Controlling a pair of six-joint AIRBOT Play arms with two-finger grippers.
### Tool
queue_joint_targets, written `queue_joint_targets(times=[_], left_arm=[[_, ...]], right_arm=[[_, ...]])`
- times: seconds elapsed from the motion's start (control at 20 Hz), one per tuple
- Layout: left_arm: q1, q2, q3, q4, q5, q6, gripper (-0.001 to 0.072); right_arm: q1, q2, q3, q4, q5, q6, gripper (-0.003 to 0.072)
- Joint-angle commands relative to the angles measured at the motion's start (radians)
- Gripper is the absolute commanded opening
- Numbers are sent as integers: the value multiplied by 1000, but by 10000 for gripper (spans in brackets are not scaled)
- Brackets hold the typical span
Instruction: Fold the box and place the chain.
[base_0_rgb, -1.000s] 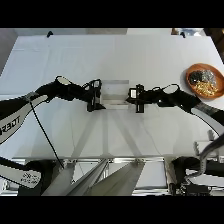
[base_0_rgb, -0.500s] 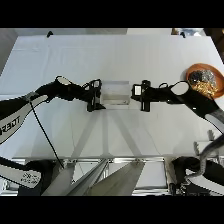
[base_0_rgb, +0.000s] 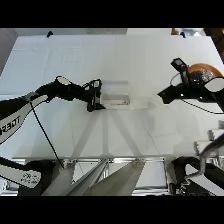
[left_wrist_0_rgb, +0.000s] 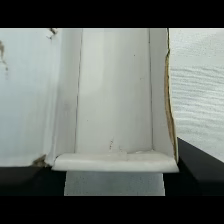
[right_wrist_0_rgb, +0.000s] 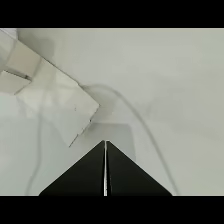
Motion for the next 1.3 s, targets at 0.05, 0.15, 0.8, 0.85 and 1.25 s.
queue_joint_targets(times=[0.05,0.15,0.8,0.85,1.25], left_arm=[[0,0,0,0,0,0,145],[0,0,0,0,0,0,145],[0,0,0,0,0,0,145],[0,0,0,0,0,0,145],[0,0,0,0,0,0,145]], right_arm=[[-72,-87,-1,-58,121,209,3],[-71,-155,-1,-10,157,214,2],[10,-367,-1,325,53,53,1],[21,-376,-1,360,53,36,0],[117,-401,-1,444,23,-10,0]])
